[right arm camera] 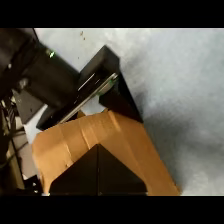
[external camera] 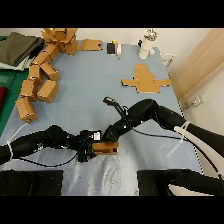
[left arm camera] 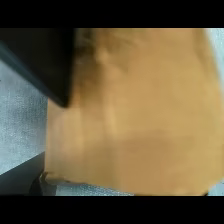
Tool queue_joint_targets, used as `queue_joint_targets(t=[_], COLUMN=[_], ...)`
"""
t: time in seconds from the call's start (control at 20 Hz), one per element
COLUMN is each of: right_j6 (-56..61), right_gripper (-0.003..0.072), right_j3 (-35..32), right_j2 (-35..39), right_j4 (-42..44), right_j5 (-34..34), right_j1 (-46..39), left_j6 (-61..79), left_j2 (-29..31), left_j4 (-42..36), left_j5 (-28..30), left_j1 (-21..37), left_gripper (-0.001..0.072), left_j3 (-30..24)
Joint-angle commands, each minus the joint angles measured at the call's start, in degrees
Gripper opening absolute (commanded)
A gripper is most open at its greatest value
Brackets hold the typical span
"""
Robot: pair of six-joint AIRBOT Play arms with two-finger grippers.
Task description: Fold the box.
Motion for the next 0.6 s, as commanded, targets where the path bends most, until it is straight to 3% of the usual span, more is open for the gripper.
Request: queue_joint_targets(t=[0.0,0.25,0.55], right_j6=[-3.0,-3.7,-5.6], right_gripper=[0.0002,0.0002,0.0002], right_j3=[-4.2,-9.9,-10.1], right_j2=[3.7,8.0,12.8], right_j4=[-4.4,-5.7,-6.9], right_j5=[4.0,13.0,16.6], right_j1=[3.5,7.6,8.5], left_j6=[0.0,0.0,0.0], left_j2=[0.0,0.0,0.0], left_j4=[0.0,0.0,0.0], left_j5=[0.0,0.0,0.0], left_j1=[0.0,0.0,0.0], left_gripper=[0.0607,0.0607,0.0607], left_j3=[0.0,0.0,0.0])
